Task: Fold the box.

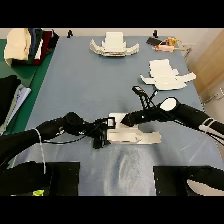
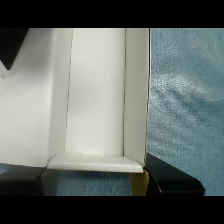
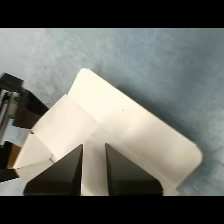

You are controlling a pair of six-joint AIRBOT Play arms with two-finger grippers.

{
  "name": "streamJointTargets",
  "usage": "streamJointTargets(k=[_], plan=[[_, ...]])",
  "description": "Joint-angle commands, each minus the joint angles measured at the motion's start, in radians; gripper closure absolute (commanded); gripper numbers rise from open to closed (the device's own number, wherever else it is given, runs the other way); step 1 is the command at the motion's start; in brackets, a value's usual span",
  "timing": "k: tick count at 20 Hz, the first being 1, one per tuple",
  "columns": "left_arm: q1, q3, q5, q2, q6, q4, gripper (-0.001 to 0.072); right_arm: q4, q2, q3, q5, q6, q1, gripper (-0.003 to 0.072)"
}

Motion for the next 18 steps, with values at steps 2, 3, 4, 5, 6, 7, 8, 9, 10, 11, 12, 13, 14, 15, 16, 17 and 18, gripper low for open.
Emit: streamJointTargets(k=[2,3,4,5,6,7,8,9,10,11,12,13,14,15,16,17,18], plan=[[-0.001,0.000,0.000,0.000,-0.002,0.000,0.0298,-0.053,0.130,0.019,0.053,0.004,0.000,0.0477],[-0.001,0.000,0.000,0.000,-0.002,0.000,0.0298,-0.094,0.168,0.019,0.086,0.020,0.000,0.0477],[-0.001,0.000,0.000,0.000,-0.002,0.000,0.0298,-0.137,0.201,0.019,0.131,0.027,0.001,0.0477],[-0.001,0.000,0.000,0.000,-0.002,0.000,0.0298,-0.182,0.234,0.019,0.193,0.028,0.001,0.0477],[-0.001,0.000,0.000,0.000,-0.002,0.000,0.0299,-0.214,0.268,0.015,0.255,0.027,0.001,0.0477],[-0.001,0.000,0.000,0.000,-0.002,0.000,0.0298,-0.228,0.301,0.003,0.304,0.025,0.001,0.0477],[-0.001,0.000,0.000,0.000,-0.002,0.000,0.0298,-0.239,0.341,-0.015,0.348,0.002,0.001,0.0477],[-0.001,0.000,0.000,0.000,-0.002,0.000,0.0298,-0.248,0.380,-0.037,0.381,-0.030,0.001,0.0476],[-0.001,0.000,0.000,0.000,-0.002,0.000,0.0298,-0.258,0.423,-0.063,0.410,-0.058,0.001,0.0471],[-0.001,0.000,0.000,0.000,-0.002,0.000,0.0299,-0.271,0.463,-0.089,0.425,-0.078,0.001,0.0393],[-0.001,0.000,0.000,0.000,-0.002,0.000,0.0298,-0.309,0.502,-0.119,0.426,-0.097,0.001,0.0251],[-0.001,0.000,0.000,0.000,-0.002,0.000,0.0298,-0.359,0.530,-0.144,0.421,-0.130,0.001,0.0163],[-0.001,0.000,0.000,0.000,-0.002,0.000,0.0298,-0.422,0.551,-0.167,0.407,-0.183,0.001,0.0110],[-0.001,0.000,0.000,0.000,-0.002,0.000,0.0298,-0.474,0.563,-0.192,0.374,-0.245,0.001,0.0091],[-0.001,0.000,0.000,0.000,-0.002,0.000,0.0298,-0.509,0.564,-0.214,0.332,-0.301,0.001,0.0091],[-0.001,0.000,0.000,0.000,-0.002,0.000,0.0298,-0.531,0.561,-0.237,0.285,-0.356,0.001,0.0062],[-0.001,0.000,0.000,0.000,-0.002,0.000,0.0298,-0.534,0.555,-0.257,0.244,-0.406,0.001,0.0033]])
